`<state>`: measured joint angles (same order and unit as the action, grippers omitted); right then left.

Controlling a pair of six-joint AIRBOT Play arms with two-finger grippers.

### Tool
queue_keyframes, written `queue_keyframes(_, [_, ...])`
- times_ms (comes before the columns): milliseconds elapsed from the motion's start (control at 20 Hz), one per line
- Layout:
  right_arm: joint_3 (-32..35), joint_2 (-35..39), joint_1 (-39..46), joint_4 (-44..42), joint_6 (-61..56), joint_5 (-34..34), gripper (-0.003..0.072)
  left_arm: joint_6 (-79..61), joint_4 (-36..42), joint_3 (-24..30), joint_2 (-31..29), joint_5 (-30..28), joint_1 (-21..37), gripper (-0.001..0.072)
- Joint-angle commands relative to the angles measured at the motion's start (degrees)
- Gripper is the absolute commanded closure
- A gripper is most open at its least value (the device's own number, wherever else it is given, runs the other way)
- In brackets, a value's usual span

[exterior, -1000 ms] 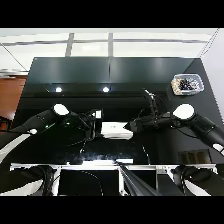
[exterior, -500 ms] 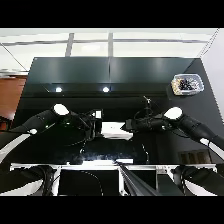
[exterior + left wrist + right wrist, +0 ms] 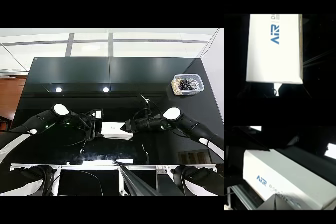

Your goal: Fold the box and place the chain.

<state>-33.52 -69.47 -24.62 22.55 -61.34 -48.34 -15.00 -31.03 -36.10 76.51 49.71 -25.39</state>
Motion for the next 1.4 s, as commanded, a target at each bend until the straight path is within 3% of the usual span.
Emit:
queue_keyframes(0, [-3.1,0.8,1.8,0.7,0.3,-9.8,0.0675,0.3,0.0,0.0,-0.2,0.2,0.1,0.0247])
queue_keyframes(100, [-6.7,3.3,5.6,2.9,0.3,-19.5,0.0675,0.4,-0.2,0.0,-1.1,0.2,0.1,0.0211])
queue_keyframes(150, [-8.4,5.4,8.2,5.1,0.3,-23.5,0.0675,0.4,-0.5,0.0,-1.9,-0.1,0.2,0.0064])
queue_keyframes(200, [-9.5,7.7,11.0,8.0,-0.1,-25.6,0.0675,0.5,-1.0,0.0,-2.8,-0.7,0.2,-0.0006])
queue_keyframes(400, [-10.3,18.2,24.3,16.5,-3.2,-28.0,0.0675,9.8,-10.8,0.0,-7.9,-0.3,1.1,-0.0007])
queue_keyframes(650, [-10.3,21.8,32.5,18.1,-3.1,-28.0,0.0675,12.7,-6.0,-2.6,-12.2,1.3,-2.1,-0.0005])
queue_keyframes(900, [-10.3,21.8,32.5,18.2,-3.1,-26.9,0.0675,19.0,-6.0,-10.8,-4.2,-1.9,-11.2,-0.0004])
queue_keyframes(1100, [-10.3,21.8,32.5,18.3,-2.8,-27.0,0.0675,27.2,-6.0,-16.9,2.9,-1.4,-14.3,-0.0003])
queue_keyframes(1350, [-10.3,21.8,32.5,18.3,-1.7,-26.2,0.0675,30.5,-9.8,-18.3,4.6,-0.9,-15.5,-0.0003])
